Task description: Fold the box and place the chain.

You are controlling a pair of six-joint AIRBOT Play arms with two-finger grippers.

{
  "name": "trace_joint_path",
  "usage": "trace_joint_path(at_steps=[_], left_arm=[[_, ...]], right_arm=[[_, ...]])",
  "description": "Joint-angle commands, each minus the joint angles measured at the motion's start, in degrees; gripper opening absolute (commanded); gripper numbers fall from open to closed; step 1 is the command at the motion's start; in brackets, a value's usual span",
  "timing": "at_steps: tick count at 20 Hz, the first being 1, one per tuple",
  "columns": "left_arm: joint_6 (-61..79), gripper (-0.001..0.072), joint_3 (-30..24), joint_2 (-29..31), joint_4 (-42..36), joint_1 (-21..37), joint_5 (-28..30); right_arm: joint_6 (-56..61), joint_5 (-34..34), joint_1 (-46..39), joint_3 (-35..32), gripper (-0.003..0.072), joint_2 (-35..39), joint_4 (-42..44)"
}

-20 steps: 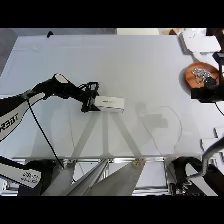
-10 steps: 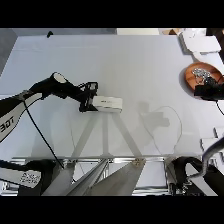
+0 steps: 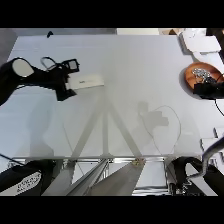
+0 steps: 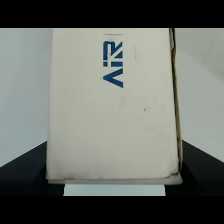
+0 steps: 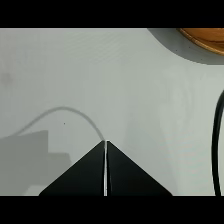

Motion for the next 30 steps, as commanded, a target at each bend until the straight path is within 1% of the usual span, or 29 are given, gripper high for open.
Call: trace_joint_path(at_steps=[1, 2, 3, 4, 6, 7, 8, 11, 13, 15, 19, 20, 22, 23, 24, 26, 27, 28, 30], left_arm=[[-27.1, 0.0008, 0.04, 6.45, 22.53, 5.68, 1.64], [-30.73, 0.0008, 0.04, 6.73, 21.73, 8.96, 3.48], [-33.92, 0.0007, 0.02, 6.69, 18.56, 12.66, 6.34], [-36.2, 0.0007, 0.0, 6.49, 13.14, 16.26, 9.57], [-36.65, 0.0003, -0.7, 5.64, -1.2, 23.17, 17.16], [-36.57, 0.0002, -1.77, 5.22, -6.54, 25.53, 20.83], [-36.54, 0.0002, -3.56, 4.76, -9.4, 27.21, 24.15], [-32.39, 0.0003, -10.97, 3.34, -9.55, 27.89, 32.22], [-30.1, 0.0008, -13.77, 1.14, -9.7, 27.87, 33.86], [-28.52, 0.0008, -14.19, -2.73, -9.51, 27.87, 33.33], [-27.52, 0.0014, -14.19, -12.72, -9.51, 27.56, 33.59], [-27.5, 0.0028, -14.19, -14.62, -9.51, 27.56, 33.9], [-27.52, 0.0163, -14.19, -16.55, -9.49, 27.58, 35.47], [-27.5, 0.0272, -14.19, -16.83, -9.46, 27.58, 36.41], [-27.39, 0.0409, -14.19, -16.83, -9.42, 27.58, 36.81], [-27.3, 0.0544, -14.19, -16.83, -8.15, 27.61, 36.83], [-27.32, 0.0642, -14.19, -16.81, -7.67, 27.61, 36.35], [-27.34, 0.0694, -14.16, -16.81, -7.72, 27.61, 35.52], [-27.32, 0.0695, -14.16, -16.68, -7.69, 27.56, 32.02]], right_arm=[[0.0, 0.22, -0.02, 0.0, 0.0016, 0.0, 0.26], [0.0, 0.22, -0.02, 0.0, 0.0016, 0.02, 0.26], [0.0, 0.24, -0.02, 0.0, 0.0016, 0.02, 0.26], [0.0, 0.22, -0.04, 0.0, 0.0016, 0.02, 0.26], [0.0, 0.07, -0.04, 0.0, 0.0016, 0.02, 0.26], [0.0, -0.11, -0.04, 0.0, 0.0016, 0.02, 0.26], [0.0, -0.39, -0.04, 0.0, 0.0016, 0.02, 0.26], [-0.02, -0.44, -0.04, 0.0, 0.0016, 0.02, 0.2], [-0.02, -0.44, -0.04, 0.02, 0.0016, 0.04, 0.2], [-0.02, -0.46, -0.04, 0.02, 0.0016, 0.04, 0.2], [-0.02, -0.44, -0.04, 0.02, 0.0016, 0.07, 0.2], [-0.02, -0.44, -0.04, 0.02, 0.0016, 0.07, 0.2], [-0.02, -0.44, -0.04, 0.02, 0.0016, 0.07, 0.2], [-0.02, -0.46, -0.04, 0.02, 0.0016, 0.07, 0.2], [-0.02, -0.44, -0.04, 0.02, 0.0016, 0.07, 0.2], [-0.02, -0.44, -0.04, 0.02, 0.0016, 0.07, 0.2], [-0.02, -0.46, -0.04, 0.0, 0.0016, 0.07, 0.2], [-0.02, -0.44, -0.04, 0.02, 0.0016, 0.07, 0.2], [-0.02, -0.44, -0.04, 0.02, 0.0016, 0.07, 0.22]])
